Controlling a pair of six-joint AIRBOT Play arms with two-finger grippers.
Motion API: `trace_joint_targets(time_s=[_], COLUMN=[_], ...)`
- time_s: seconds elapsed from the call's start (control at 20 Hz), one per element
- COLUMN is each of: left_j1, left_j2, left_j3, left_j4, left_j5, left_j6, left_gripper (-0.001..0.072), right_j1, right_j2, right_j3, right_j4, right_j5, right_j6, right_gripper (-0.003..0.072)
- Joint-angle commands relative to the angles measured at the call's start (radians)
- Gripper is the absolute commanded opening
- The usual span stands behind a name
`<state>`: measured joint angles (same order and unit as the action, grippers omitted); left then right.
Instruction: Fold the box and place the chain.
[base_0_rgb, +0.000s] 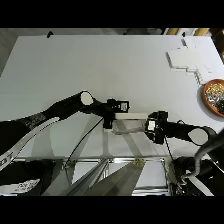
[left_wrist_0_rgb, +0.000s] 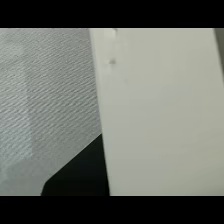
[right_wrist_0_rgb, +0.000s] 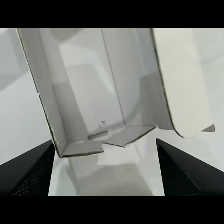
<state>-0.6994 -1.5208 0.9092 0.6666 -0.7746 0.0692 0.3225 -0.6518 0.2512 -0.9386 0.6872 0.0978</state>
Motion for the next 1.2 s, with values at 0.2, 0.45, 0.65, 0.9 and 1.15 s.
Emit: trace_joint_targets(time_s=[0.2, 0.45, 0.65, 0.9, 1.15], left_j1=[0.000, 0.000, 0.000, 0.000, 0.000], left_j2=[0.000, -0.001, 0.000, 0.000, 0.000], left_j3=[0.000, 0.000, 0.000, 0.000, 0.000], left_j4=[0.000, 0.000, 0.000, 0.000, 0.000], left_j5=[0.000, 0.000, 0.000, 0.000, 0.000], left_j6=[0.001, 0.000, 0.001, 0.001, 0.000], left_gripper=[0.0012, 0.0012, 0.0012, 0.0012, 0.0012], right_j1=[-0.150, -0.207, -0.212, -0.212, -0.212], right_j2=[-0.180, -0.307, -0.365, -0.430, -0.448], right_j3=[0.062, 0.123, 0.146, 0.146, 0.145], right_j4=[0.185, 0.227, 0.274, 0.281, 0.281], right_j5=[0.118, 0.200, 0.219, 0.252, 0.253], right_j6=[-0.294, -0.384, -0.421, -0.421, -0.446], right_gripper=[0.0691, 0.0691, 0.0691, 0.0690, 0.0654])
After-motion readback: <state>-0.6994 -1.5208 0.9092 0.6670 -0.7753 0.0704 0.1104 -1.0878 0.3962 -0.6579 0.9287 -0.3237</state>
